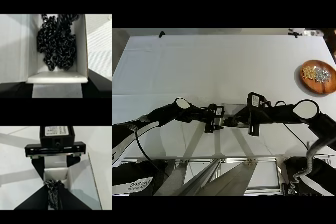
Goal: Fold the box and place the chain.
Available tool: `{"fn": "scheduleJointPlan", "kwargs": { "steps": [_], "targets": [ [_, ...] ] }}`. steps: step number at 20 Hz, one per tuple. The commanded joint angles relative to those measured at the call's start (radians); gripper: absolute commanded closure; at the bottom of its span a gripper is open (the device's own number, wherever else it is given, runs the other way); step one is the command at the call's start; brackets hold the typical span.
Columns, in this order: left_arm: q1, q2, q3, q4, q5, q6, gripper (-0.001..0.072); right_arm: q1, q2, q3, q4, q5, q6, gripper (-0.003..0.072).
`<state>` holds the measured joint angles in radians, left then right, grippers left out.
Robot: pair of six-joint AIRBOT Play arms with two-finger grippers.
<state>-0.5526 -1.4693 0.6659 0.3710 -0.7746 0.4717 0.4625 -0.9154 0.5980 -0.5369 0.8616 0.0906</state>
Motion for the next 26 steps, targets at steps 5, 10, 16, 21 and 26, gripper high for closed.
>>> {"fn": "scheduleJointPlan", "kwargs": {
  "steps": [5,10,16,21,26],
  "targets": [
    [0.0,0.001,0.0,0.0,0.0,0.0,0.0332,0.024,-0.084,0.0,0.009,-0.048,0.046,0.0669],
    [0.0,0.001,0.0,0.0,0.0,0.0,0.0332,0.024,-0.093,0.0,-0.118,-0.144,0.23,0.0461],
    [0.0,0.001,0.0,0.0,0.0,0.0,0.0332,0.024,-0.034,0.01,-0.334,-0.035,0.488,0.0484],
    [0.0,0.001,0.0,0.0,0.0,0.0,0.0332,-0.028,0.084,0.015,-0.962,0.267,1.052,0.0673],
    [0.0,0.001,0.0,0.0,0.0,0.0,0.0332,-0.158,0.034,0.015,-0.994,-0.165,1.238,0.0673]
  ]
}}
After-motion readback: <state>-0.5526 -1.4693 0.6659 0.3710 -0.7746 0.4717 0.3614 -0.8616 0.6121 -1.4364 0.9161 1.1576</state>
